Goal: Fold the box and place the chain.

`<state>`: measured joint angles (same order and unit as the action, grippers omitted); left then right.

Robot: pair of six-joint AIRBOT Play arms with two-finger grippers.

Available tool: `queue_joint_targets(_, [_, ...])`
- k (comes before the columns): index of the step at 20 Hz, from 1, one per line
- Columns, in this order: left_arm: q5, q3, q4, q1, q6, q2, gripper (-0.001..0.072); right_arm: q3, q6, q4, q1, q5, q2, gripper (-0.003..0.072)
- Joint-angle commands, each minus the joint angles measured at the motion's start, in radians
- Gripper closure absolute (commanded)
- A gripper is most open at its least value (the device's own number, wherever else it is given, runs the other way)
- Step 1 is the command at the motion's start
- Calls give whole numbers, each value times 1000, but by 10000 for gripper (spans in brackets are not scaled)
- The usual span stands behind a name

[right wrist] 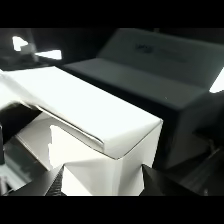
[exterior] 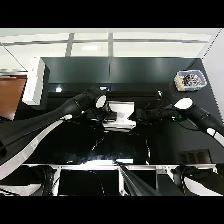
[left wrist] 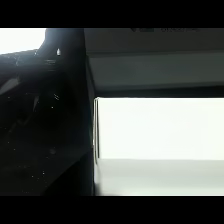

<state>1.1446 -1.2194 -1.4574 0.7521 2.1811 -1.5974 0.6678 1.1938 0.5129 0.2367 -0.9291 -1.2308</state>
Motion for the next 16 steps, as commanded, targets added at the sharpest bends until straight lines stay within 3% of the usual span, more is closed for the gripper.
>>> queue_joint_targets(1, [0, 0, 0, 0, 0, 0, 680, 63, 166, 137, 65, 60, -1, 154])
queue_joint_targets(2, [-4, 0, 0, 0, 0, 0, 680, 74, 209, 167, 80, 65, -1, 212])
queue_joint_targets(8, [-18, 0, 0, 0, 0, 0, 680, 143, 496, 425, 188, 81, -9, 224])
queue_joint_targets(9, [-18, 0, 0, 0, 0, 0, 680, 162, 550, 489, 205, 77, -13, 319])
queue_joint_targets(10, [-18, 0, 0, 0, 0, 0, 680, 179, 625, 537, 221, 73, -18, 330])
queue_joint_targets(16, [-18, 0, 0, 0, 0, 0, 680, 337, 884, 774, 312, -147, -137, 330])
